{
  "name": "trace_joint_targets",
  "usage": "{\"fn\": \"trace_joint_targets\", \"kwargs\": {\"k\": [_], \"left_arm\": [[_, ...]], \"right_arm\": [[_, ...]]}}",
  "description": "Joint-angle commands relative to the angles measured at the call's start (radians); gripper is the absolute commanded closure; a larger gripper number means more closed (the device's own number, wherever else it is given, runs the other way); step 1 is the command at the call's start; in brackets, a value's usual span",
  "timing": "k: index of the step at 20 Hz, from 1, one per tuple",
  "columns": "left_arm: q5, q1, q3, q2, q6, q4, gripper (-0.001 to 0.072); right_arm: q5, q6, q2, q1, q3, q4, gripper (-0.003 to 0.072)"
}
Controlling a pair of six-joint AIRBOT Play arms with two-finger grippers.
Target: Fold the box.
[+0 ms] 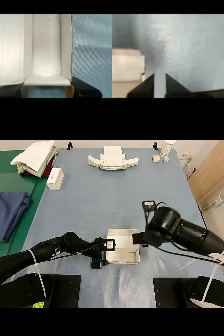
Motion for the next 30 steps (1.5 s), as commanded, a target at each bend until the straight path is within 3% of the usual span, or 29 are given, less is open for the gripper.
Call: {"fn": "trace_joint_targets", "kwargs": {"k": [1,4,6,8,10,14,18,30], "left_arm": [[0.000,0.000,0.000,0.000,0.000,0.000,0.0237],[0.000,0.001,0.000,0.000,0.000,0.000,0.0237],[0.000,0.001,0.000,0.000,0.000,0.000,0.0236],[0.000,0.000,0.000,0.000,0.000,0.000,0.0236],[0.000,0.000,0.000,0.000,0.000,0.000,0.0237],[0.000,0.001,0.000,0.000,0.000,0.000,0.0237],[-0.001,0.000,0.000,0.000,0.000,0.000,0.0236],[-0.001,0.000,0.000,0.000,0.000,0.000,0.0236]], "right_arm": [[-0.002,-0.142,0.013,-0.149,0.003,-0.030,0.0685],[0.188,-0.417,-0.085,-0.381,-0.032,0.187,0.0685],[0.321,-0.735,-0.196,-0.536,-0.031,0.571,0.0686],[0.304,-1.083,-0.306,-0.647,-0.021,0.969,0.0686],[0.158,-1.313,-0.402,-0.707,0.017,1.172,0.0686],[-0.058,-1.454,-0.465,-0.695,0.045,1.186,0.0686],[-0.018,-1.521,-0.398,-0.604,0.004,1.063,0.0686],[0.726,-1.632,0.147,-0.213,-0.413,0.926,0.0686]]}}
